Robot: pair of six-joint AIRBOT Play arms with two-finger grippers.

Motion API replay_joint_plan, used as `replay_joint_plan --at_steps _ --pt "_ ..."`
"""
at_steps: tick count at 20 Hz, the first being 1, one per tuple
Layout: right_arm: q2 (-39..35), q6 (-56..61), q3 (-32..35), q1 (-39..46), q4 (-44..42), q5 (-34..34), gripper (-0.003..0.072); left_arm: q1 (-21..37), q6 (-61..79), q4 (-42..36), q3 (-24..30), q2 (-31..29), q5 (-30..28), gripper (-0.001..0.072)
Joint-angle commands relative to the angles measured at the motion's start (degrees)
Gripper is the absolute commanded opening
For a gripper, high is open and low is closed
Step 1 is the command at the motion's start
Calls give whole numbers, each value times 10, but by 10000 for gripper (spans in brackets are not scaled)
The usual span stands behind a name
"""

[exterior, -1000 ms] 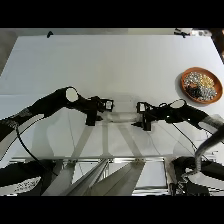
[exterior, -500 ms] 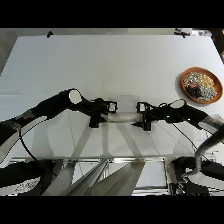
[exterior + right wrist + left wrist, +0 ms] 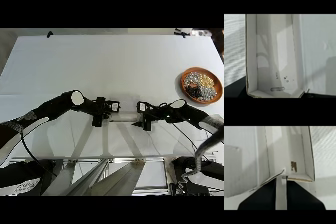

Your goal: Fold the box and place the chain.

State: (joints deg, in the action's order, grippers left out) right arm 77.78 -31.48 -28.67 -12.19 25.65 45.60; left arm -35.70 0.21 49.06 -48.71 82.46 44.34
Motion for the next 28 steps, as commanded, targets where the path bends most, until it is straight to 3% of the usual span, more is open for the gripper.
replay_joint_plan --at_steps 1,4,7,9,11,15,17,21,25,28 --pt "0 0 0 0 0 0 342 -11 0 -21 0 7 -11 132" --pt "0 0 0 0 0 0 342 -22 0 -48 0 13 -23 163" --pt "0 0 0 0 0 0 342 -26 0 -49 0 20 -27 292" --pt "0 0 0 0 0 0 342 -26 0 -49 0 22 -26 296" --pt "0 0 0 0 0 0 342 -26 0 -49 0 22 -26 415" --pt "0 0 0 0 0 0 342 -26 -7 -49 0 17 -18 399" --pt "0 0 0 0 0 0 342 -20 -31 -49 0 5 1 192" --pt "0 0 0 0 0 0 342 19 -114 -40 0 -39 41 210" --pt "0 0 0 0 0 0 342 72 -165 -29 9 -88 132 208" --pt "0 0 0 0 0 0 342 115 -185 -29 47 -132 122 210"
